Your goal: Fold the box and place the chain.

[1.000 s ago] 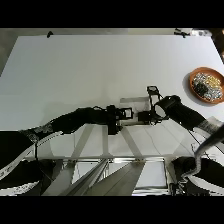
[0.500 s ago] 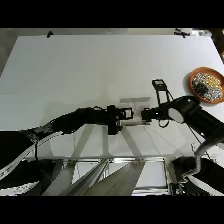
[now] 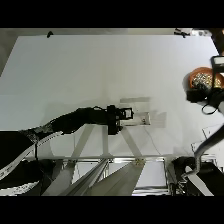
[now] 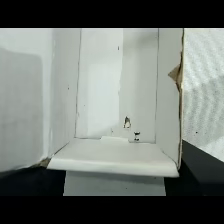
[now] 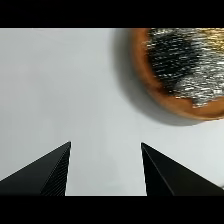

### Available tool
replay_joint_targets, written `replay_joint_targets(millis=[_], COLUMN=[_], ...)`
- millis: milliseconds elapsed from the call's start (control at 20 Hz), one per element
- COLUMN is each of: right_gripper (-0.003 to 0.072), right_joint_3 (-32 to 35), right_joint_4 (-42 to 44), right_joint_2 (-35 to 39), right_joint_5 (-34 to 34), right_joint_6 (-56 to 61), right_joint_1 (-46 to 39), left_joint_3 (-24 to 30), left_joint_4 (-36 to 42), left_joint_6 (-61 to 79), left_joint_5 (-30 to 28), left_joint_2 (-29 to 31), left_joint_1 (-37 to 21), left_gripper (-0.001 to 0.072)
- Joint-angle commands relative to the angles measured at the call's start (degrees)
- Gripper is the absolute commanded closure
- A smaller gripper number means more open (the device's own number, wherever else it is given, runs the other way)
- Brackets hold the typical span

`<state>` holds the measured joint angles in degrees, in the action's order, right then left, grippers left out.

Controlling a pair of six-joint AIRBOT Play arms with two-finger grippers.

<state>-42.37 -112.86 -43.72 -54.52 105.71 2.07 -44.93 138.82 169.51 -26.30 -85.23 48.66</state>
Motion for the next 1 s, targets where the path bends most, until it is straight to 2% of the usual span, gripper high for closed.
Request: replay_joint_targets(millis=[0,150,300,450,600,800,950], right_gripper=[0.0211,0.0211,0.0211,0.0213,0.0213,0.0216,0.0237], right_joint_3=[-7.58,-16.37,-21.53,-24.55,-25.77,-25.77,-25.77], right_joint_4=[7.19,15.82,16.28,18.08,20.33,29.64,29.49], right_joint_2=[-10.60,-24.59,-34.93,-41.77,-46.71,-50.80,-51.28], right_joint_5=[5.66,4.28,4.61,7.08,7.96,9.29,10.91], right_joint_6=[-11.74,-17.40,-17.73,-17.70,-18.86,-25.86,-25.86], right_joint_1=[-19.21,-28.22,-29.44,-29.44,-29.27,-29.27,-29.29], left_joint_3=[0.02,0.02,0.02,0.02,0.02,0.02,0.02], left_joint_4=[-0.02,-0.02,0.00,-0.02,-0.02,-0.02,-0.02], left_joint_6=[0.00,0.00,0.00,0.00,0.00,0.00,0.00], left_joint_5=[-0.02,-0.02,-0.04,-0.04,-0.02,-0.04,-0.02], left_joint_2=[0.04,0.04,0.04,0.04,0.04,0.04,0.04], left_joint_1=[0.00,0.00,0.00,0.00,0.00,0.00,0.00], left_gripper=[0.0576,0.0576,0.0576,0.0576,0.0576,0.0576,0.0576])
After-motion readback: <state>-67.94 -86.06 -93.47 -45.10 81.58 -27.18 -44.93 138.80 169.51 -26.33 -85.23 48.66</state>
